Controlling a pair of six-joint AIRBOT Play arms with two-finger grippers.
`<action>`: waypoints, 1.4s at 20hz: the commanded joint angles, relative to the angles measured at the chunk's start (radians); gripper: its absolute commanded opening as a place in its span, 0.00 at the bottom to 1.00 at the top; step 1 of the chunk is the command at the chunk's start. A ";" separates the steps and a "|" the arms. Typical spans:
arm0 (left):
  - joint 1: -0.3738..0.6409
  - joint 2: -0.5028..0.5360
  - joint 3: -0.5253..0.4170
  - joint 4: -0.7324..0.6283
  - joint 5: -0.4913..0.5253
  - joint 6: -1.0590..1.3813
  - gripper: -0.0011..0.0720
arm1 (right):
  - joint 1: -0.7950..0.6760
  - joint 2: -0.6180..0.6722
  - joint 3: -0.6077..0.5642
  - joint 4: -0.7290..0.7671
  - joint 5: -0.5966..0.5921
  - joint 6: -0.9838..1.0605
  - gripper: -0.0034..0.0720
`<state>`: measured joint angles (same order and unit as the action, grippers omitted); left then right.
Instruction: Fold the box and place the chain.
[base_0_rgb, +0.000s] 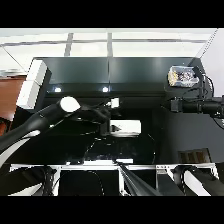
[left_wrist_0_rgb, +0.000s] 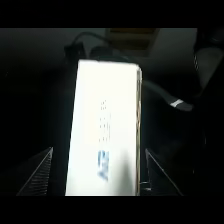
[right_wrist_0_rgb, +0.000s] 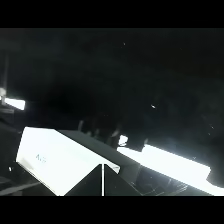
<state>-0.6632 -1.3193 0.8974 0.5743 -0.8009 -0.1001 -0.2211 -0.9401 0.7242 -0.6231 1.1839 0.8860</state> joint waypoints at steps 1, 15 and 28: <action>-0.070 -0.158 0.162 0.079 0.010 -0.177 0.98 | -0.014 0.002 0.000 -0.010 0.002 0.000 0.07; -0.094 -0.257 0.253 0.192 -0.133 -0.299 0.98 | -0.014 0.002 0.000 -0.040 0.002 -0.001 0.07; -0.192 -0.257 0.272 0.481 -0.132 -0.397 0.98 | -0.014 0.002 0.000 -0.040 0.002 0.000 0.07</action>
